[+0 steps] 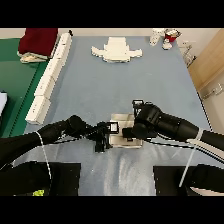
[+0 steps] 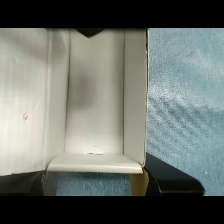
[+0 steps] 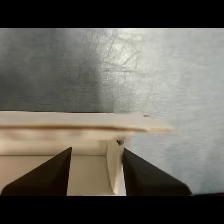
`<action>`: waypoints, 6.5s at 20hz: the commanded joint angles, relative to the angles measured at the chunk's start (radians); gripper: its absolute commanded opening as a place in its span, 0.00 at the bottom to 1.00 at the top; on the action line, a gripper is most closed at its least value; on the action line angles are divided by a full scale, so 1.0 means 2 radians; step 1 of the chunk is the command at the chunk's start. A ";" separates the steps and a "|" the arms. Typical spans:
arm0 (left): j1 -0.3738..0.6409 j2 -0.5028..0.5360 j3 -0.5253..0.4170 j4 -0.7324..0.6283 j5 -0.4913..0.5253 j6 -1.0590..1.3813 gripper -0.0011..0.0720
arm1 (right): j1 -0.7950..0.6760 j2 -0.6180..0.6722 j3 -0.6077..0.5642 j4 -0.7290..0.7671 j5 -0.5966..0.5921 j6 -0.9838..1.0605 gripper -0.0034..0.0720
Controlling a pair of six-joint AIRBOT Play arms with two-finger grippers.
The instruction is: Fold the box.
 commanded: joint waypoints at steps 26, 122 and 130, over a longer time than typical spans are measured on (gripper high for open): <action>0.000 0.000 0.000 0.000 0.000 0.000 0.63 | -0.460 -0.125 -0.034 0.588 -0.047 -0.756 0.05; 0.000 0.000 0.000 0.000 0.001 0.000 0.63 | 0.011 0.223 -0.211 0.105 0.360 -0.851 0.53; 0.000 0.000 0.000 0.000 0.001 0.000 0.63 | 0.011 0.201 -0.212 0.095 0.360 -0.851 0.30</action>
